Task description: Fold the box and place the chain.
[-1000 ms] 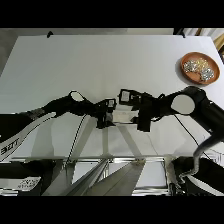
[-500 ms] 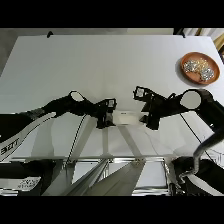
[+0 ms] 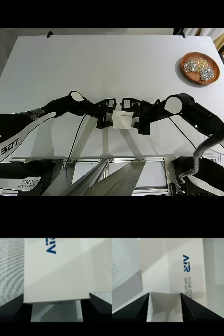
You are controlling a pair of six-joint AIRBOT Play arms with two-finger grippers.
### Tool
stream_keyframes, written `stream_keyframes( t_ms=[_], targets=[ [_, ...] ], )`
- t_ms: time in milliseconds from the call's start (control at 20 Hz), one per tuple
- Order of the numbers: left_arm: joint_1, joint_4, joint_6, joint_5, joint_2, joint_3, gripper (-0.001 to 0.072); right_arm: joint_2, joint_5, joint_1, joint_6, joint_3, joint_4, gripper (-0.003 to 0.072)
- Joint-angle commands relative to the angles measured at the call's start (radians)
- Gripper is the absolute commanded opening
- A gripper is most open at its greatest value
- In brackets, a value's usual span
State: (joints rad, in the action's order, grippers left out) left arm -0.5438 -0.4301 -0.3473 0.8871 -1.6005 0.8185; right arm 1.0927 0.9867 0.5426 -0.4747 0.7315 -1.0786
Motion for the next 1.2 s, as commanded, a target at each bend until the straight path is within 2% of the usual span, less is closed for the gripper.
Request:
stream_keyframes(
  t_ms=[0, 300, 550, 1150],
  targets=[
    [0.0, 0.0, 0.0, 0.0, 0.0, 0.0, 0.0208, 0.024, -0.032, 0.036, 0.004, 0.0, -0.02, 0.041],
    [0.0, 0.0, 0.0, 0.0, 0.0, 0.0, 0.0208, 0.024, -0.055, 0.073, 0.005, 0.0, -0.06, 0.0431],
    [0.0, 0.0, 0.0, 0.0, 0.0, 0.0, 0.0208, 0.024, -0.164, 0.132, -0.064, 0.0, -0.172, 0.0434],
    [0.0, 0.0, 0.0, 0.0, 0.0, 0.0, 0.0208, 0.023, -0.176, 0.131, -0.079, 0.0, -0.209, 0.041]
  ],
)
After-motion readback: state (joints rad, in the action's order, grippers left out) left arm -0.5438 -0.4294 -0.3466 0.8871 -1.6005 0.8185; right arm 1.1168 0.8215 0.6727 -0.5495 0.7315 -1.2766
